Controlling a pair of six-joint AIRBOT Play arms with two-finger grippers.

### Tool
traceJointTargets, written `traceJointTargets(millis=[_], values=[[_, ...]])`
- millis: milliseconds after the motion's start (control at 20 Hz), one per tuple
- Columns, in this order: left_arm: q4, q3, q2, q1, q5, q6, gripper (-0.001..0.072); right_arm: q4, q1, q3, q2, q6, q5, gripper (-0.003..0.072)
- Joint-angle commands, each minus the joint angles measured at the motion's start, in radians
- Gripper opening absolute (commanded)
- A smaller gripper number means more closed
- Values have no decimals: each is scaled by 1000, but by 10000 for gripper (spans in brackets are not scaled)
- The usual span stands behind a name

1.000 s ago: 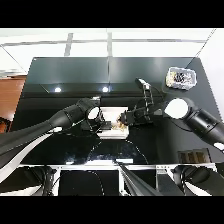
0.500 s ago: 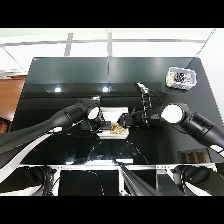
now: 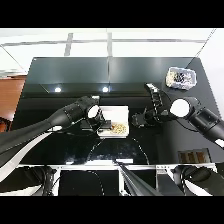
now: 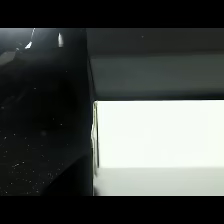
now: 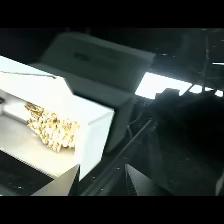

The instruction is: Fold the box and place the chain.

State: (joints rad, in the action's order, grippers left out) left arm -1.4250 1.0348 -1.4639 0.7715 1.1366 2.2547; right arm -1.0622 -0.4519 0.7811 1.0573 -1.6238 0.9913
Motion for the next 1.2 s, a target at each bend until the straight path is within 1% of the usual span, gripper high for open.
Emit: traceJointTargets(millis=[0, 50, 150, 300, 400, 450, 500, 550, 600, 650, 700, 750, 850, 900, 950, 1050, 1100, 1150], values=[[-94, 67, 7, 3, 105, 0, 520, -16, 6, 0, -1, 0, 11, 347], [-128, 92, 16, 9, 134, -15, 584, -4, 6, 0, -1, 0, 11, 347], [-172, 109, 69, 14, 152, -114, 584, -5, 6, 0, -1, 0, 16, 347], [-238, 99, 215, 13, 178, -235, 581, -5, 6, 0, -1, 0, 16, 347], [-323, 51, 332, -9, 180, -278, 581, -5, 6, 0, -1, 0, 14, 347], [-322, 11, 386, -42, 178, -306, 581, -6, 6, 0, -1, 0, 10, 347], [-305, -47, 443, -90, 166, -327, 581, -5, 6, 0, -1, 0, 4, 347], [-272, -113, 492, -147, 140, -343, 581, -5, 6, 0, -1, 0, -4, 347], [-211, -194, 539, -221, 96, -345, 579, -5, 6, 0, -1, 0, -11, 347], [-123, -270, 573, -298, 45, -367, 578, -5, 6, 0, -1, 0, -18, 347], [14, -353, 598, -382, -19, -446, 578, -5, 6, 0, -1, 0, -23, 347], [164, -430, 604, -456, -72, -608, 576, -5, 6, 0, -1, 0, -26, 347], [354, -540, 584, -565, -92, -886, 577, -5, 6, 0, -1, 0, -27, 347], [404, -572, 571, -595, -89, -995, 577, -5, 6, 0, -1, 0, -27, 347], [425, -594, 557, -608, -92, -1094, 577, -5, 6, 0, -1, 0, -27, 347], [420, -605, 531, -602, -91, -1268, 582, -5, 6, 0, -1, 0, -29, 347], [421, -605, 518, -594, -97, -1350, 720, -5, 6, 0, -1, 0, -29, 347], [420, -605, 509, -584, -110, -1438, 717, -5, 6, 0, -1, 0, -30, 347]])
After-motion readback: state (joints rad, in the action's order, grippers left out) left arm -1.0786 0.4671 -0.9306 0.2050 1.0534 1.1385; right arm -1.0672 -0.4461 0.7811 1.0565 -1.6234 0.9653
